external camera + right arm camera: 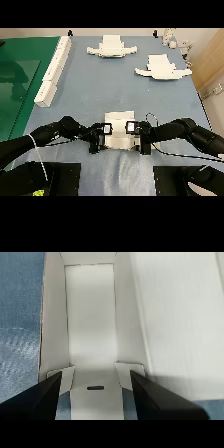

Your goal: Fold the box.

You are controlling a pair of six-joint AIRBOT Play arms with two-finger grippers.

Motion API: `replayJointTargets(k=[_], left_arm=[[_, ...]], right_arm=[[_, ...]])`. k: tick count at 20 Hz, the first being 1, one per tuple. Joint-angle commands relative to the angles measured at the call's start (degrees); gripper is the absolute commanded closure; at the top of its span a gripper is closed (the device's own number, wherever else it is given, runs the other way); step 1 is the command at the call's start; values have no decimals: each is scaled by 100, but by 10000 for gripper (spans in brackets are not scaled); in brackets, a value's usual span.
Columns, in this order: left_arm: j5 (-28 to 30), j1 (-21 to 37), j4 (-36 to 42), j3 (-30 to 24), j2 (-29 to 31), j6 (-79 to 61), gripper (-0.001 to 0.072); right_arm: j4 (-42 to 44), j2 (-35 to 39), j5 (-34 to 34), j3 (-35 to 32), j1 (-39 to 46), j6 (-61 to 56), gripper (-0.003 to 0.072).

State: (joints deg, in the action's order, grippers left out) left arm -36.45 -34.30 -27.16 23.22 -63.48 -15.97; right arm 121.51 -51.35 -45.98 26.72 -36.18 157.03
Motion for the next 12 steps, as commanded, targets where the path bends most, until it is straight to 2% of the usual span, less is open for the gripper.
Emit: replayJointTargets(k=[1,6,7,8,9,10,12], left_arm=[[0,0,-2,0,0,-2,221],[0,0,-2,0,0,-2,221],[0,0,-2,0,0,-2,221],[0,0,-2,0,0,-2,221],[0,0,-2,0,0,-2,221],[0,0,-2,0,0,-2,221],[0,0,-2,0,0,-2,221]], right_arm=[[22,-4,22,0,0,15,-24],[22,2,-4,0,0,11,-23],[22,11,-37,0,2,7,24],[15,42,-131,4,11,-87,222],[-122,90,-278,44,15,-483,545],[-446,151,-389,111,15,-1353,681],[-1360,306,-634,234,17,-3036,682]])
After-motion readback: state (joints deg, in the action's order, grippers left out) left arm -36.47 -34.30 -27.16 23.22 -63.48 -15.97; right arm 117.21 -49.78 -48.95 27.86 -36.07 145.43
